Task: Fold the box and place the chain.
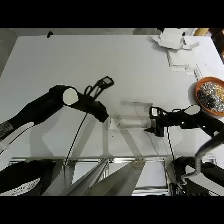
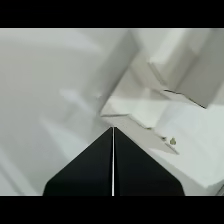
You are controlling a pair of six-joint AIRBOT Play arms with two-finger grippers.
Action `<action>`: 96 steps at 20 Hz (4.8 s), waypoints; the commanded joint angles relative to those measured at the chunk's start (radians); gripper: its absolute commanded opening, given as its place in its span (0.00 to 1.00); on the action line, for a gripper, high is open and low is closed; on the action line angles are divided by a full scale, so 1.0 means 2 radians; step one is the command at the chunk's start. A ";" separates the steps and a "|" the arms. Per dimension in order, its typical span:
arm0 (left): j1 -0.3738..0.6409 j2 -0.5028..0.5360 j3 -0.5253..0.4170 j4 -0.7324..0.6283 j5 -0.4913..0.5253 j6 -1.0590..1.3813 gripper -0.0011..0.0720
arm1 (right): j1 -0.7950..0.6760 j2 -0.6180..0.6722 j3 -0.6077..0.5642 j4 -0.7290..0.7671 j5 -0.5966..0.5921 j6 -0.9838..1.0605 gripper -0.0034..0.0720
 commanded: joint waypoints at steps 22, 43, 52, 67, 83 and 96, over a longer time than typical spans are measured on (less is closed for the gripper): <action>-0.032 -0.020 -0.041 -0.148 0.048 -0.162 0.03 | 0.000 0.000 0.000 0.000 0.000 0.000 0.59; -0.010 0.038 0.005 -0.042 -0.036 -0.177 0.38 | 0.000 0.000 0.000 0.000 0.000 0.000 0.59; 0.025 -0.018 -0.059 -0.109 -0.014 -0.158 0.38 | 0.000 0.000 0.000 0.000 0.000 0.000 0.59; -0.006 -0.052 -0.059 -0.257 0.023 -0.050 0.39 | 0.000 0.000 0.000 0.000 0.000 0.000 0.59; -0.063 -0.065 0.019 -0.106 0.045 -0.181 0.39 | 0.000 0.000 0.000 0.000 0.000 0.000 0.59; -0.141 -0.150 0.167 0.099 -0.068 -0.369 0.49 | 0.000 0.000 0.000 0.000 0.000 0.000 0.59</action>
